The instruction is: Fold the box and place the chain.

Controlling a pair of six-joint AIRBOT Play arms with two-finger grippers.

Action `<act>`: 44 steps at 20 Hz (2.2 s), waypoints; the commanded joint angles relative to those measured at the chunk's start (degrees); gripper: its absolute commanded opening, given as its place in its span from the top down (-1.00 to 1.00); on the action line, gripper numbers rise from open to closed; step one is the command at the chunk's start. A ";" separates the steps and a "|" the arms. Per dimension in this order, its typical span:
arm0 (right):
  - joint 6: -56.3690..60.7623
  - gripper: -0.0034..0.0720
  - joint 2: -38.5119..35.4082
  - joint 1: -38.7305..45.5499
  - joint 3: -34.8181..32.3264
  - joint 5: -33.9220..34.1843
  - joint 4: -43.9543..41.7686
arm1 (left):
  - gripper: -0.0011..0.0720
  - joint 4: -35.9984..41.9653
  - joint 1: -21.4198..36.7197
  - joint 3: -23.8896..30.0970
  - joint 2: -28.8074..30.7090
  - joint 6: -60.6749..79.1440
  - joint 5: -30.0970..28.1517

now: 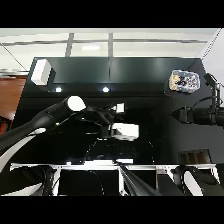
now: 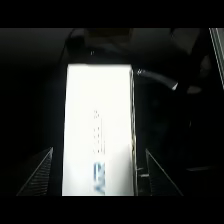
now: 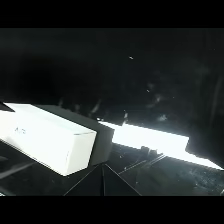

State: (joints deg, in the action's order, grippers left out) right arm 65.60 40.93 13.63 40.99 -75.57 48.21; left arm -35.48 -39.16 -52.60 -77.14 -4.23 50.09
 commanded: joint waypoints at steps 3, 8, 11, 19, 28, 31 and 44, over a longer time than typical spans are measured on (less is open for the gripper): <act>-0.04 0.87 -0.07 0.17 -0.83 0.37 0.39 | -0.99 -3.08 -4.52 -6.60 -7.58 -8.41 -0.59; -0.04 0.87 -0.07 0.17 -0.83 0.44 0.37 | -0.99 -7.54 -4.76 -6.62 -8.61 -14.93 -0.07; -0.04 0.87 -0.07 0.17 -0.85 0.42 0.37 | -0.99 -7.56 -4.76 -6.67 -8.63 -14.91 0.02; 0.00 0.87 -0.07 0.17 -0.83 0.85 0.37 | -0.99 -15.56 -9.05 -6.64 -9.25 -14.32 -1.81; 0.04 0.87 -0.07 0.17 -0.83 0.90 0.35 | 0.19 -30.97 -11.72 -7.85 -9.81 -30.82 -5.79; 0.20 0.87 -0.07 0.20 -0.83 0.85 0.35 | 0.19 -32.81 -6.12 -7.82 -5.55 -41.48 -2.34; 0.24 0.87 -0.07 0.17 -0.83 2.08 0.33 | 0.18 -45.86 59.28 -7.80 2.71 -69.88 11.78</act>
State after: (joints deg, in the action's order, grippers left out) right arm 65.82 40.88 13.78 40.18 -74.15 48.56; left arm -81.14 6.59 -60.34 -74.54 -70.83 63.26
